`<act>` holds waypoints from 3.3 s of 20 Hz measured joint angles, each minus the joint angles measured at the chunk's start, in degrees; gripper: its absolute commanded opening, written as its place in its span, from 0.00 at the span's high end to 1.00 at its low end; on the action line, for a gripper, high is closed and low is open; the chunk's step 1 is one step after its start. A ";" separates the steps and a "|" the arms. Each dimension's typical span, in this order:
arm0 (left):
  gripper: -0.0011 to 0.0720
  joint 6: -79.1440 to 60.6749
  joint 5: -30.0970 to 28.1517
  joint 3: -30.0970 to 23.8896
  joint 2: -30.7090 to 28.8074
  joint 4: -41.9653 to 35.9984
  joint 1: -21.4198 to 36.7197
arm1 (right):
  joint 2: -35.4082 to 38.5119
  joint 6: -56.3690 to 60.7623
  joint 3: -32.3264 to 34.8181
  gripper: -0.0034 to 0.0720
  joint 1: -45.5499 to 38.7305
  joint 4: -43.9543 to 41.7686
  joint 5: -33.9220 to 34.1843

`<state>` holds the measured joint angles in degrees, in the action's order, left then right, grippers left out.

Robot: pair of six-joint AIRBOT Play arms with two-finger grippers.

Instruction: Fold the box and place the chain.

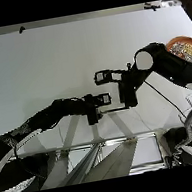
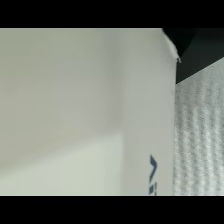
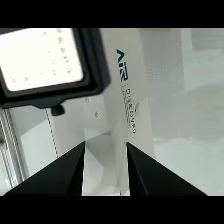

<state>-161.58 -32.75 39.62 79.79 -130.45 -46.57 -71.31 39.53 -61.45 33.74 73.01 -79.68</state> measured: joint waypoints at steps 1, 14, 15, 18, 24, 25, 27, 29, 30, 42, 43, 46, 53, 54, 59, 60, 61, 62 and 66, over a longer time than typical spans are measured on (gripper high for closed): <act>0.64 0.00 0.00 0.00 -0.02 0.00 0.00 | 0.07 -0.33 0.31 0.56 0.35 0.39 0.00; 0.64 0.00 0.00 0.00 -0.02 0.00 0.00 | 5.27 -0.48 9.99 0.56 6.38 4.02 13.60; 0.64 0.02 0.00 0.00 -0.02 0.00 0.00 | 5.31 -0.07 10.38 0.56 6.62 4.26 14.05; 0.64 0.02 0.00 0.00 -0.02 0.00 0.00 | 5.40 1.16 11.02 0.56 6.91 4.68 15.61; 0.64 0.02 0.00 0.00 0.00 0.00 0.00 | 6.49 2.05 11.58 0.38 7.06 3.69 14.49; 0.64 0.00 0.00 0.00 -0.02 0.00 0.00 | 7.13 2.05 11.69 0.38 7.08 3.65 14.03; 0.64 0.00 0.00 0.00 0.00 0.00 0.00 | 8.90 2.03 12.48 0.38 7.08 3.61 13.81; 0.64 0.00 0.00 0.00 0.00 0.00 0.00 | 10.32 1.62 13.77 0.38 7.08 4.37 14.56; 0.64 0.00 0.00 0.00 -0.02 0.00 0.00 | 10.75 1.55 14.45 0.38 7.08 4.66 15.23; 0.64 0.02 0.00 0.00 -0.02 0.00 0.00 | 9.75 1.22 18.01 0.45 5.75 5.01 20.48; 0.64 0.02 0.00 0.00 -0.02 0.00 0.00 | 9.60 1.49 18.01 0.46 5.14 4.92 20.46; 0.64 0.26 0.00 0.00 -0.02 -0.04 0.00 | 9.35 2.23 17.99 0.57 3.21 4.33 19.93; 0.64 0.04 0.00 0.00 -0.02 -0.04 0.00 | 10.34 2.51 17.88 0.57 1.55 2.58 18.82; 0.64 0.02 0.00 0.00 0.00 -0.02 0.00 | 10.71 2.51 17.86 0.57 1.49 2.29 18.80; 0.64 0.00 0.00 0.00 0.00 0.00 0.00 | 11.56 2.62 17.79 0.59 1.38 1.16 20.00; 0.64 0.00 0.00 0.00 -0.02 -0.02 0.00 | 11.61 2.62 17.79 0.62 1.38 0.68 20.55; 0.64 0.00 0.00 0.00 -0.02 -0.02 0.00 | 11.67 2.64 17.79 0.62 1.40 0.11 21.16; 0.64 0.02 0.00 0.00 -0.02 -0.02 0.00 | 11.69 2.64 17.79 0.62 1.40 -0.17 21.70; 0.64 0.20 -0.02 0.00 -0.02 -0.09 0.02 | 11.32 4.17 17.79 0.62 1.40 -0.90 24.48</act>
<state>-161.38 -32.77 39.62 79.77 -130.54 -46.54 -59.99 43.70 -43.66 35.14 72.12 -55.20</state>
